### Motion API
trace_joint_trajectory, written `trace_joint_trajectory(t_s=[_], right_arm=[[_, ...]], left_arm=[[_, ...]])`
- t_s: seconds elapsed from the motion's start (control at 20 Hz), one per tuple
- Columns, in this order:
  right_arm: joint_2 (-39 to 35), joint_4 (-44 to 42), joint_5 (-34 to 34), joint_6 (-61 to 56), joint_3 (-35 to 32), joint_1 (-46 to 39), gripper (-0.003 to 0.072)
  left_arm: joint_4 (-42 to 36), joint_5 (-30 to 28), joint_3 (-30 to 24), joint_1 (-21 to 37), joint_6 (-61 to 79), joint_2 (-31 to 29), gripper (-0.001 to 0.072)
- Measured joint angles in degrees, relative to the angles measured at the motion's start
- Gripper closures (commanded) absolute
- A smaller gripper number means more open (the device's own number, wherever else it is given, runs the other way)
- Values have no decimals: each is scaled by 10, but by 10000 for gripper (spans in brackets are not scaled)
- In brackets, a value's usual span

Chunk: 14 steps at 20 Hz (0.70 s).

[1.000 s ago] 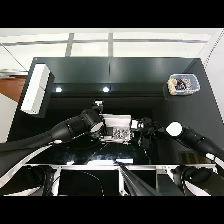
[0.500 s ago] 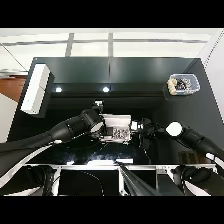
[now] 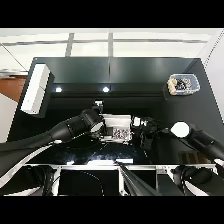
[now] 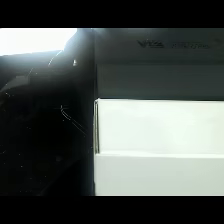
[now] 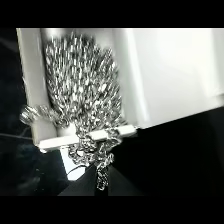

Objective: Fold the box and place the chain.

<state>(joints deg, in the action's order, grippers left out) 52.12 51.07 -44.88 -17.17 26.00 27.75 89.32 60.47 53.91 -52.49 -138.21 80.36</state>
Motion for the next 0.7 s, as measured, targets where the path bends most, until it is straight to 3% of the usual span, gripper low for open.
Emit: trace_joint_trajectory(t_s=[0.3, 0.7], right_arm=[[-105, 62, -99, -164, 103, 0, 639], [-127, -40, -84, -215, 155, 0, 637]], left_arm=[[0, 0, 0, 0, 0, 0, 677], [0, 0, 0, 0, 0, 0, 677]])
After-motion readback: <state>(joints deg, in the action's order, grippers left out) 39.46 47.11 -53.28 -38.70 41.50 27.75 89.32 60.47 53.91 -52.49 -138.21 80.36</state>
